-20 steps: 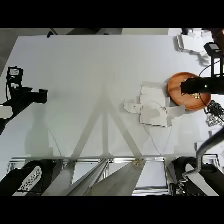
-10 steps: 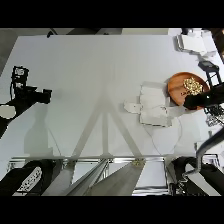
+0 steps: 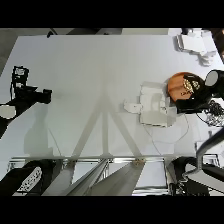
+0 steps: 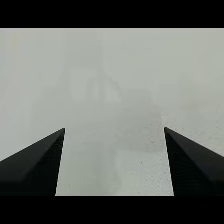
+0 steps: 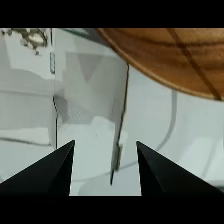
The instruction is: Fold the box and place the chain.
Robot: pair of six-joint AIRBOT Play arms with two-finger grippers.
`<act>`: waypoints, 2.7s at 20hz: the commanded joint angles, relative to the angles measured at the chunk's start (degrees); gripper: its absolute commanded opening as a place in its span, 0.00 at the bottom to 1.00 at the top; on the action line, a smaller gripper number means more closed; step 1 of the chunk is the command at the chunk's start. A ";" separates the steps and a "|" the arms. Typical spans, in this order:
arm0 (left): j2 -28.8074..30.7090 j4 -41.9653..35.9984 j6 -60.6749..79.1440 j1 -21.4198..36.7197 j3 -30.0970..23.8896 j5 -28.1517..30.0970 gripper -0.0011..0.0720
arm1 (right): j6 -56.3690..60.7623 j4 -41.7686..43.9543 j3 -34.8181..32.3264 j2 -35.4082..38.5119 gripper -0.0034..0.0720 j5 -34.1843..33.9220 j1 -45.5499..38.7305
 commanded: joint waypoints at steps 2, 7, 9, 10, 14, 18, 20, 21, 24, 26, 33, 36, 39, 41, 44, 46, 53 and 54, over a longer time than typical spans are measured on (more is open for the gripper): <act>0.04 0.00 0.02 -0.02 0.00 0.02 0.96 | 0.13 0.39 0.07 -2.45 0.39 -6.82 0.00; 0.04 0.00 0.02 -0.02 0.00 0.02 0.96 | -9.09 0.48 0.20 -2.45 0.07 -4.02 0.00; 0.04 0.00 0.02 -0.02 0.00 0.00 0.96 | -13.97 1.46 0.20 -2.10 0.07 -2.01 0.83; 0.04 0.00 0.02 -0.02 0.00 0.00 0.96 | -16.59 2.12 0.20 -1.36 0.07 -2.36 1.77; 0.04 0.00 0.02 -0.02 0.00 0.02 0.96 | -25.11 12.72 0.15 6.84 0.07 -12.26 4.00; 0.04 0.00 0.02 -0.02 0.00 0.00 0.96 | -38.12 30.58 -4.44 14.62 0.06 -13.46 3.87; 0.04 0.00 0.02 -0.02 0.00 0.00 0.96 | -44.00 39.10 -11.43 17.20 0.06 -16.02 3.87; 0.04 0.00 0.02 -0.02 0.00 0.02 0.96 | -48.02 44.41 -15.04 18.05 0.06 -17.55 3.87; 0.04 0.00 0.02 -0.02 0.00 0.00 0.96 | -59.74 62.90 -26.29 18.86 0.06 -25.51 4.04; 0.04 0.00 0.02 -0.02 0.00 0.00 0.96 | -64.39 68.26 -31.98 18.86 0.06 -31.45 5.27; 0.04 -0.22 -0.26 -0.02 0.00 -0.66 0.96 | -68.04 72.08 -36.02 18.86 0.07 -42.53 9.99; 0.07 -0.61 -1.03 -0.04 0.00 -1.86 0.96 | -67.95 71.97 -36.02 18.86 0.07 -42.58 9.99; 0.07 -2.89 -2.25 0.00 0.00 -1.60 0.96 | -67.98 71.93 -36.02 18.86 0.07 -40.33 9.99; 0.04 -2.75 -2.29 0.00 0.00 -2.78 0.96 | -67.98 71.95 -36.02 18.86 0.07 -38.71 9.99; 0.09 -2.78 -2.14 -0.04 0.04 -3.13 0.96 | -67.98 71.95 -36.02 18.86 0.07 -38.38 9.99; 0.07 -2.91 -2.21 -0.04 1.11 -7.39 0.96 | -68.00 71.95 -36.00 18.86 0.07 -38.40 9.99; -9.29 -3.15 -6.23 -5.62 22.21 -32.87 0.96 | -68.00 71.95 -36.00 18.86 0.07 -38.42 9.99; -12.39 -3.13 -6.23 -7.82 25.40 -35.43 0.96 | -68.00 71.95 -36.00 18.86 0.07 -38.42 9.99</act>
